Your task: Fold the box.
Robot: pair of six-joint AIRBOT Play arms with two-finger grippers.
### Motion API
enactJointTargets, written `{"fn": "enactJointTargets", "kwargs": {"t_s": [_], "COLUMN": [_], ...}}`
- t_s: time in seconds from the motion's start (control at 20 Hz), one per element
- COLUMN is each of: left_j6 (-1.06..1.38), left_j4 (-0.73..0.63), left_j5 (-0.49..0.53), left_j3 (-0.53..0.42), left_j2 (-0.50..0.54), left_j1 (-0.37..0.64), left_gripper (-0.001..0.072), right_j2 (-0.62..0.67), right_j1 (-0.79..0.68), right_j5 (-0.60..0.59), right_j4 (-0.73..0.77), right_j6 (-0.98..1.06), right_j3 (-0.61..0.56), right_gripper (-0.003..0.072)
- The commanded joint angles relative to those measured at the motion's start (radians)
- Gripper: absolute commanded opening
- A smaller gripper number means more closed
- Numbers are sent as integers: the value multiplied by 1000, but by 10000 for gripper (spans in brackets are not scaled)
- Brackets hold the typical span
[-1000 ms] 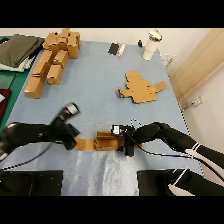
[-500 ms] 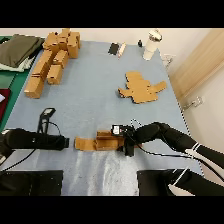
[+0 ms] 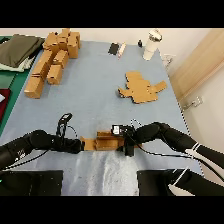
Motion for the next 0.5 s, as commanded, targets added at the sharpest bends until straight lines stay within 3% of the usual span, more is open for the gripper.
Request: {"fn": "enactJointTargets", "kwargs": {"t_s": [0.0,0.45], "left_j6": [33,46], "left_j4": [-49,-37], "left_j5": [18,-103], "left_j3": [39,135], "left_j2": [-12,-11], "left_j1": [-32,-21], "left_gripper": [9,14], "right_j2": [0,0], "right_j1": [0,1], "right_j5": [0,0], "right_j4": [0,0], "right_j6": [0,0], "right_j3": [1,1], "right_gripper": [501,501]}}
